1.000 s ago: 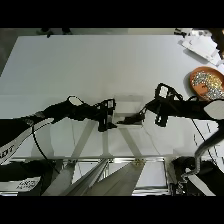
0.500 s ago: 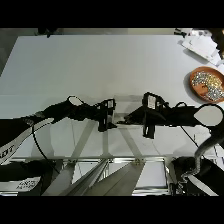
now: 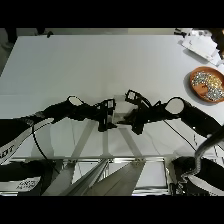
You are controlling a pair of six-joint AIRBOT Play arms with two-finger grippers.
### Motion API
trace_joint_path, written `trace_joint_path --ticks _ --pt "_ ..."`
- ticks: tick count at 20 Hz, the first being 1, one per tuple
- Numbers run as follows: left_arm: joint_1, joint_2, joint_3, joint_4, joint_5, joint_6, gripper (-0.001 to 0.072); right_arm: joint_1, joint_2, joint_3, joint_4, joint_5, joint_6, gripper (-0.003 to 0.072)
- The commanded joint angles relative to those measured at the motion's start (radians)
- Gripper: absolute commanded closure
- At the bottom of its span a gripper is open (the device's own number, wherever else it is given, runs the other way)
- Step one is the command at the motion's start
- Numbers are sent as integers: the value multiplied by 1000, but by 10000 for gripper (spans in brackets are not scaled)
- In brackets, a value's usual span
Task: Fold the box and place the chain.
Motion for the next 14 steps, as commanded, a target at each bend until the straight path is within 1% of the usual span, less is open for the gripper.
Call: trace_joint_path --ticks 1,2,3,4,7,8,10,12,14 --pt "0 0 0 0 0 0 437 1 -54 0 16 -41 40 459" --pt "0 0 0 0 0 0 437 0 -48 2 21 -58 52 401" --pt "0 0 0 0 0 0 437 -16 -44 13 28 -42 52 378" --pt "0 0 0 0 0 0 437 -48 -41 34 28 8 52 378" --pt "0 0 0 0 0 0 437 -220 -24 118 34 228 31 378" --pt "0 0 0 0 0 0 437 -283 -11 131 57 304 -39 381" --pt "0 0 0 0 0 0 437 -372 19 131 63 409 -178 385" --pt "0 0 0 0 0 0 437 -425 35 130 -1 404 -248 387" --pt "0 0 0 0 0 0 437 -446 35 130 -126 353 -288 383"
